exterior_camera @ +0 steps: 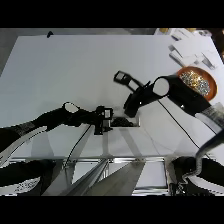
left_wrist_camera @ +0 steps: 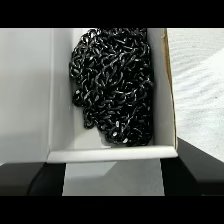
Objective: Fold the box and place the chain.
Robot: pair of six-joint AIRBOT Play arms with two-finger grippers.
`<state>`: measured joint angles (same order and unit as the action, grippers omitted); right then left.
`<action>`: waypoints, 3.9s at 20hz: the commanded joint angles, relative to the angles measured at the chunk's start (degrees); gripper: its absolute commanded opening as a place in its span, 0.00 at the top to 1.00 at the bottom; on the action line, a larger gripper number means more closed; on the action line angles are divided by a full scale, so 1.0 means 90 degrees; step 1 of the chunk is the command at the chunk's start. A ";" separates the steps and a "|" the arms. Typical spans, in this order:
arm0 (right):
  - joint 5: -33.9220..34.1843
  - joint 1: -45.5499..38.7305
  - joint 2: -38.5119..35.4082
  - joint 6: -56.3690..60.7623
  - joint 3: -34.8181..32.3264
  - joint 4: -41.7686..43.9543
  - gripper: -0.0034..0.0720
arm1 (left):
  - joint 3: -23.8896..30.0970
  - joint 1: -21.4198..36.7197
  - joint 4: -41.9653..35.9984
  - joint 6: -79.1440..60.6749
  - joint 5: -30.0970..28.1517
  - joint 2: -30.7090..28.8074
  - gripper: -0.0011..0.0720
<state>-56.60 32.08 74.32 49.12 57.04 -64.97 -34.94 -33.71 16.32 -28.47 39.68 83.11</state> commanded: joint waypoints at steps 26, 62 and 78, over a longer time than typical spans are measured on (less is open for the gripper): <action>0.0571 0.0833 -0.0731 -0.2397 -0.1027 -0.0284 0.51 | 0.0002 0.0007 0.0002 0.0000 -0.0002 -0.0005 0.89; 0.0838 0.0461 -0.1345 -0.2254 -0.1460 0.0486 0.83 | 0.0002 0.0005 0.0002 0.0000 -0.0002 -0.0005 0.89; 0.0444 0.0398 -0.0610 -0.2297 -0.1545 0.0653 0.93 | 0.0002 0.0007 0.0002 0.0000 0.0000 -0.0005 0.89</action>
<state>-52.07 35.68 67.24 28.51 43.42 -59.07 -34.96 -33.67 16.34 -28.49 39.68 83.11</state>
